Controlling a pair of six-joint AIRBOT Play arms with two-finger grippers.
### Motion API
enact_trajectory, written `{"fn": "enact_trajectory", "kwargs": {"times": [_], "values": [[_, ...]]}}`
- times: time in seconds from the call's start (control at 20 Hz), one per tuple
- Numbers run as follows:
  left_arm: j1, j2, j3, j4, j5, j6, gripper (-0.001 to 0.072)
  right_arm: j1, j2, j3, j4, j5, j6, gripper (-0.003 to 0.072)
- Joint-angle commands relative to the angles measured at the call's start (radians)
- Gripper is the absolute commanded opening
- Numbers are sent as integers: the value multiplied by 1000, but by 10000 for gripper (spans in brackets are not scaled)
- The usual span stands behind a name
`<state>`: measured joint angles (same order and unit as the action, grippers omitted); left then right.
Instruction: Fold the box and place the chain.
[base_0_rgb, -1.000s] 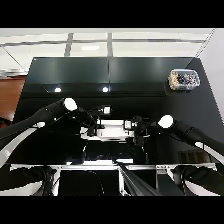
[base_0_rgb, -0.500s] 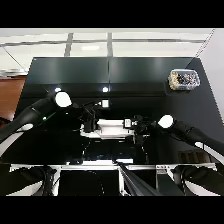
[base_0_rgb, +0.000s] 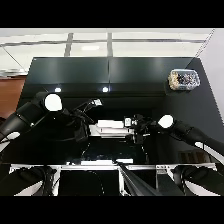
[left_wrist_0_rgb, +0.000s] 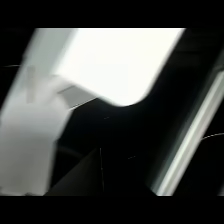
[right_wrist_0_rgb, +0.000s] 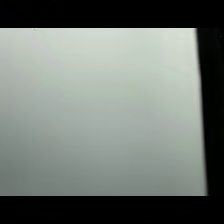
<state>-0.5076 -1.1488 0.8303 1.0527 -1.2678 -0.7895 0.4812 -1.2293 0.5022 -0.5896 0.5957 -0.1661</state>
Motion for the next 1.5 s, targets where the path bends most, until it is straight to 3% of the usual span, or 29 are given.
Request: {"fn": "enact_trajectory", "kwargs": {"times": [0.0,0.25,0.4,0.65,1.0,1.15,1.25,1.35,1.45], "values": [[0,5,-80,-278,113,8,31,1,0,-1,-6,7,1,140],[0,5,-109,-581,573,208,32,1,0,0,-5,6,1,129],[0,-10,-109,-610,732,244,32,1,0,0,-6,10,2,128],[-1,-94,-108,-457,691,239,31,1,0,-1,-6,10,1,129],[-7,-220,-104,-463,603,237,31,1,0,0,-6,8,1,128],[0,-216,-78,-454,598,236,31,1,0,0,-6,8,1,129],[19,-194,-41,-427,536,232,29,1,0,0,-6,8,1,129],[46,-127,-22,-307,486,153,29,1,0,0,-6,8,1,128],[95,-25,-24,-103,425,-8,29,1,0,0,-6,8,1,128]]}}
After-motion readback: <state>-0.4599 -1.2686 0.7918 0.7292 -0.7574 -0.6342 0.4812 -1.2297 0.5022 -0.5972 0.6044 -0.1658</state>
